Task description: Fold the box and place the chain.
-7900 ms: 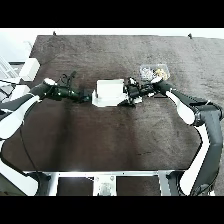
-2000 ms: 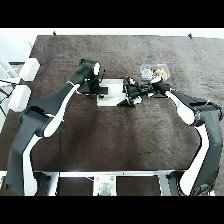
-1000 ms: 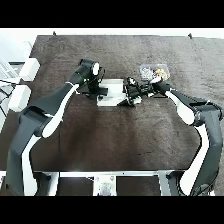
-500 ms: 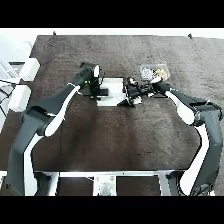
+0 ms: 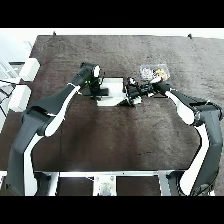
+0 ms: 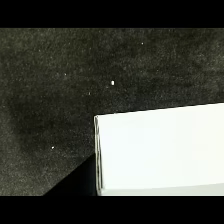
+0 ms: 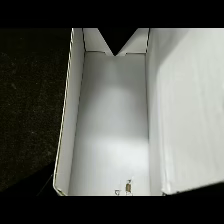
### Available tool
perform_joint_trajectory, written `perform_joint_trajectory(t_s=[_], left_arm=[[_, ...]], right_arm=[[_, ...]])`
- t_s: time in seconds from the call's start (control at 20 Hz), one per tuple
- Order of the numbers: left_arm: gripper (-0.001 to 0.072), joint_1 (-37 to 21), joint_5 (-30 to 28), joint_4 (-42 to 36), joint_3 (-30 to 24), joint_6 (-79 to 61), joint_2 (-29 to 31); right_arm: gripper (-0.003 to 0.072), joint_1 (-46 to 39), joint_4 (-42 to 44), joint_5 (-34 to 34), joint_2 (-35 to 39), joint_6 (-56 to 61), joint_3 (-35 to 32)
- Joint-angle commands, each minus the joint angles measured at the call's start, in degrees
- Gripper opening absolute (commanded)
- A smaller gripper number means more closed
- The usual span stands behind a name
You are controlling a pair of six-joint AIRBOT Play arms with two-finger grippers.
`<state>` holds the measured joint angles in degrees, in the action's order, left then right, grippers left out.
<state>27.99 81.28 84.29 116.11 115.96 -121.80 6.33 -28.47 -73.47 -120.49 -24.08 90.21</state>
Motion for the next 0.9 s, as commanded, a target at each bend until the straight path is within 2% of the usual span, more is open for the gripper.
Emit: perform_joint_trajectory(t_s=[0.0, 0.05, 0.1, 0.15, 0.55, 0.85], left_arm=[[0.0024, -0.04, 0.20, -0.59, 0.00, -0.02, 0.20], [0.0025, -0.04, 0.35, -0.52, 0.00, -0.37, 0.37], [0.0104, -0.07, 0.90, -0.48, 0.50, -0.48, 0.35], [0.0401, -0.07, 1.38, -0.42, 0.70, -0.48, 0.46], [0.0410, -0.07, 3.39, -1.07, 0.70, -1.57, 0.83], [0.0438, -0.07, 3.34, -2.54, 0.94, -5.20, 3.61]], right_arm=[[0.0499, 0.02, -0.04, -0.04, -0.02, 0.02, 0.00], [0.0499, 0.02, -0.04, -0.04, -0.02, 0.02, 0.00], [0.0499, 0.02, -0.04, -0.04, -0.02, 0.02, 0.00], [0.0499, 0.02, -0.04, -0.04, -0.02, 0.00, 0.00], [0.0499, 0.02, -0.04, -0.04, -0.02, 0.02, 0.00], [0.0499, 0.02, -0.07, -0.04, -0.02, 0.02, 0.00]])
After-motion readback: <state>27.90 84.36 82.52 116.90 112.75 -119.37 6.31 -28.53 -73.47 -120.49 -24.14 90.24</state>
